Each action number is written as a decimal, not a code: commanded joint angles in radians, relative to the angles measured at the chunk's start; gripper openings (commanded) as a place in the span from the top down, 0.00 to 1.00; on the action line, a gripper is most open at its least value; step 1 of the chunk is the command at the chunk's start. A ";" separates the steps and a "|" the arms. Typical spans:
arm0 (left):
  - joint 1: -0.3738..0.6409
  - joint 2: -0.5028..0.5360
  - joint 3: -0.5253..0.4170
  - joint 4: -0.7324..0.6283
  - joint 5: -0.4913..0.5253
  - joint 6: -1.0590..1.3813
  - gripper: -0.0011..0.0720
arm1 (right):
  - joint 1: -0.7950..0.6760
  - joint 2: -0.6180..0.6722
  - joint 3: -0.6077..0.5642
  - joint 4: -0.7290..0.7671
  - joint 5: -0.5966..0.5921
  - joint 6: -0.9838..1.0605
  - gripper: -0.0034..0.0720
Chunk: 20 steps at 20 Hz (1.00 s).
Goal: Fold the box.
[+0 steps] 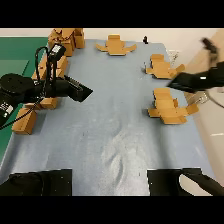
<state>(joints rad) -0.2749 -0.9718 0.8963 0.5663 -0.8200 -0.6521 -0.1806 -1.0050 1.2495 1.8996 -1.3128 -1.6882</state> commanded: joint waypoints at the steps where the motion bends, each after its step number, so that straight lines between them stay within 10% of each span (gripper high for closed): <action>1: 0.001 0.000 0.001 -0.002 0.008 0.000 0.04 | -0.272 -0.062 0.043 -0.288 -0.129 -0.029 0.33; 4: 0.000 0.000 0.001 -0.002 0.016 0.000 0.04 | -0.426 -0.205 0.043 -0.066 -0.063 -0.098 0.33; 20: 0.002 0.000 0.001 0.003 0.016 -0.023 0.04 | -0.477 -0.669 0.204 -0.028 0.041 -0.336 0.33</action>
<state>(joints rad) -0.2726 -0.9718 0.8963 0.5678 -0.8021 -0.6739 -0.6624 -1.6199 1.4200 1.8210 -1.2907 -1.9915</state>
